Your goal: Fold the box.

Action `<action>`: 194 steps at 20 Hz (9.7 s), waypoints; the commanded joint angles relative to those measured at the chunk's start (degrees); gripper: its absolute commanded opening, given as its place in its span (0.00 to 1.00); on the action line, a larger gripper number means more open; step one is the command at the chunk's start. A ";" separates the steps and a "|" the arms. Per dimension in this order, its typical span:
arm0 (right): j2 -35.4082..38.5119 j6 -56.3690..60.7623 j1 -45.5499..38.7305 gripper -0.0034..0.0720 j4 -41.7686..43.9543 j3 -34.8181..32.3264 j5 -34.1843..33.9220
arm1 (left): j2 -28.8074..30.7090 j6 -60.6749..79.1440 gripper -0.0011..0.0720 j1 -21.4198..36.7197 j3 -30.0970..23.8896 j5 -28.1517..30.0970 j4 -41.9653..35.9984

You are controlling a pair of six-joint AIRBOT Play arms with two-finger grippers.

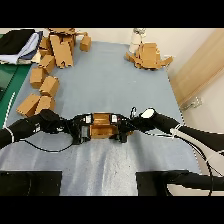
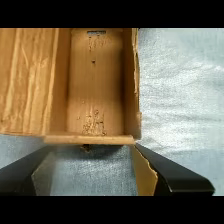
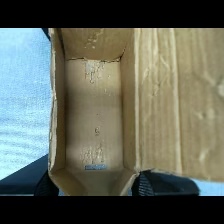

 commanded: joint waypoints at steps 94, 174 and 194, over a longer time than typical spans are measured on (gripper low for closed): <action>-0.04 0.02 0.02 0.75 -0.02 -0.04 -1.75 | -1.77 -7.30 0.74 -4.09 1.42 5.64 1.70; 2.56 50.90 -6.62 0.25 27.82 -2.97 4.70 | -1.77 -2.12 0.74 -4.07 1.42 -0.92 3.85; -1.57 44.35 -6.14 0.06 19.26 -2.43 -1.79 | -1.77 -2.34 0.74 -4.07 1.42 -0.94 3.85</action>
